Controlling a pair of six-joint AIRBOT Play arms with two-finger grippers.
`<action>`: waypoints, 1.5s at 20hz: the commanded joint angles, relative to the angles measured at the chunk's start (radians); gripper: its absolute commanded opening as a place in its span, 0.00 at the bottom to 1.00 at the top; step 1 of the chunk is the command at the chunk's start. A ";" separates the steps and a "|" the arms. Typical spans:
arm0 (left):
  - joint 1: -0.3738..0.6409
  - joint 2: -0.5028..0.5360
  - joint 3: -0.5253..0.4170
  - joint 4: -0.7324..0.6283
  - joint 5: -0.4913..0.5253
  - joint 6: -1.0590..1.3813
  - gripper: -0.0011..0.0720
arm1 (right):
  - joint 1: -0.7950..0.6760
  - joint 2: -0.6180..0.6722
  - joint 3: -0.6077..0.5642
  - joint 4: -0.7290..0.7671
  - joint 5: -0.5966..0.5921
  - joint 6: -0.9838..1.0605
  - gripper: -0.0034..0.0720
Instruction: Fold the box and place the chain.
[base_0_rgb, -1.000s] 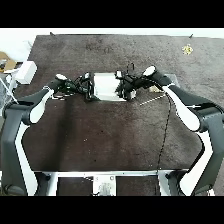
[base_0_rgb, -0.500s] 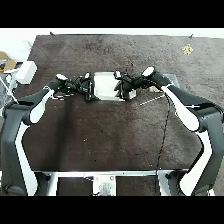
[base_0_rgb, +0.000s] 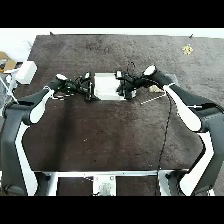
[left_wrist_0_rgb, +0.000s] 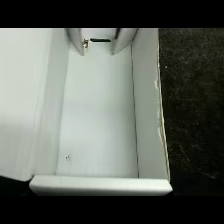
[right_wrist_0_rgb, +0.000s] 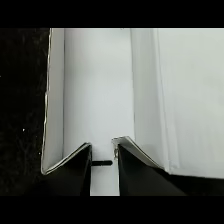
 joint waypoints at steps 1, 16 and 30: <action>0.001 -0.001 0.000 0.001 -0.001 0.000 0.49 | -0.001 0.035 0.002 -0.158 0.002 0.154 0.31; 0.001 -0.001 0.000 0.001 -0.001 0.000 0.49 | -0.203 0.233 -0.028 -0.272 0.155 1.206 0.05; 0.001 -0.001 0.000 0.001 -0.001 0.000 0.49 | -0.221 0.080 -0.236 0.150 0.011 1.046 0.05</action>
